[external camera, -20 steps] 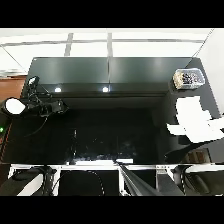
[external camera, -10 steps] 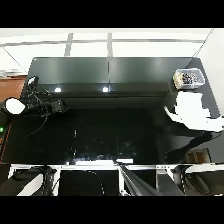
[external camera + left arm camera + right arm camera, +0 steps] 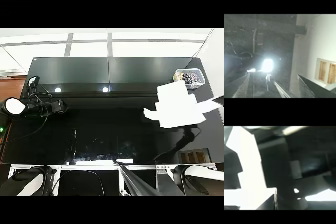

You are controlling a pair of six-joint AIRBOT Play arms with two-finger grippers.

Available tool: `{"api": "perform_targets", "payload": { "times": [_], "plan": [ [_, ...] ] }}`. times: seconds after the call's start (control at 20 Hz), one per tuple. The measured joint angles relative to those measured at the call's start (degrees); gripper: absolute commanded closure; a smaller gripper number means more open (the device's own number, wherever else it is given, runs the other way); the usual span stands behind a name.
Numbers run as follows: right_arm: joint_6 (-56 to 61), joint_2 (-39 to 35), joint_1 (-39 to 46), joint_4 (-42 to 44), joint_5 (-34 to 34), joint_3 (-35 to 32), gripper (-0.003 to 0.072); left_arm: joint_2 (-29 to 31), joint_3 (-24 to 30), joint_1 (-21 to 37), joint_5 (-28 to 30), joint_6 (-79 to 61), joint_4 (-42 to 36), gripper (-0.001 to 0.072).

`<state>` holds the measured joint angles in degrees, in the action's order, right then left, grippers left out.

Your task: Fold the box and place the chain.

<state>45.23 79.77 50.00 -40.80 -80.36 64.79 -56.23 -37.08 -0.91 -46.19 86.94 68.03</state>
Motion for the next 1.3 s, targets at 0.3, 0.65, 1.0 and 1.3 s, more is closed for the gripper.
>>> {"api": "perform_targets", "payload": {
  "times": [0.3, 0.65, 1.0, 1.3],
  "plan": [
    [0.3, -26.4, -17.8, 14.9, 18.6, -29.0, 0.0667, 0.0, 0.0, -1.6, 1.9, -1.2, 0.1, 0.0004],
    [0.6, -40.3, -51.3, 29.8, 48.5, -50.6, 0.0667, -2.9, 0.0, -6.5, 4.6, -5.8, -8.4, 0.0004],
    [0.6, -41.4, -67.8, 32.5, 60.6, -54.2, 0.0667, -18.5, -5.8, -7.4, -3.4, -33.5, -41.3, 0.0004],
    [0.6, -41.4, -69.8, 32.8, 62.3, -54.5, 0.0666, -33.8, -18.7, -8.3, -16.2, -40.7, -40.1, 0.0004]
  ]
}}
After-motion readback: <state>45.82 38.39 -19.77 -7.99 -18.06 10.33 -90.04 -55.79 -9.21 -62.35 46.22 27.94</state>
